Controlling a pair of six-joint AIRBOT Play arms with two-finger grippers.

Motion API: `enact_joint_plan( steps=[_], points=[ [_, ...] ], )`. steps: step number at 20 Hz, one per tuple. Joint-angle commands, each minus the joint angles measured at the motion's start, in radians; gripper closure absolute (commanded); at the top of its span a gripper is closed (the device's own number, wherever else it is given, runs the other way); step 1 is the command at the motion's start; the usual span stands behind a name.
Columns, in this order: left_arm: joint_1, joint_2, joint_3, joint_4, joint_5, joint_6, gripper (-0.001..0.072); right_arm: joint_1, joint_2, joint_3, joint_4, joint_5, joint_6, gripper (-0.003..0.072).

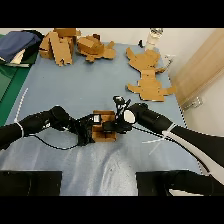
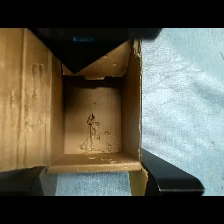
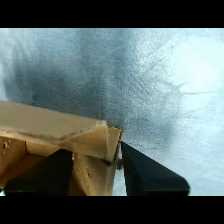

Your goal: Fold the box.

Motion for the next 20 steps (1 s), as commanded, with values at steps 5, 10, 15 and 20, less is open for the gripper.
enact_joint_plan(
  steps=[5,10,15,20],
  points=[
    [0.000,0.000,0.002,0.002,-0.002,0.008,0.0296,0.047,-0.092,0.047,-0.040,0.116,0.121,0.0347],
    [0.000,0.000,0.003,0.002,-0.002,0.008,0.0297,0.047,-0.091,0.047,-0.079,0.140,0.120,0.0679],
    [0.000,0.000,0.003,0.002,-0.003,0.008,0.0296,0.046,-0.088,0.050,-0.061,0.140,0.111,0.0463],
    [0.000,0.000,0.003,0.002,-0.002,0.008,0.0297,0.037,-0.011,0.107,-0.052,0.224,0.098,0.0263]
  ],
)
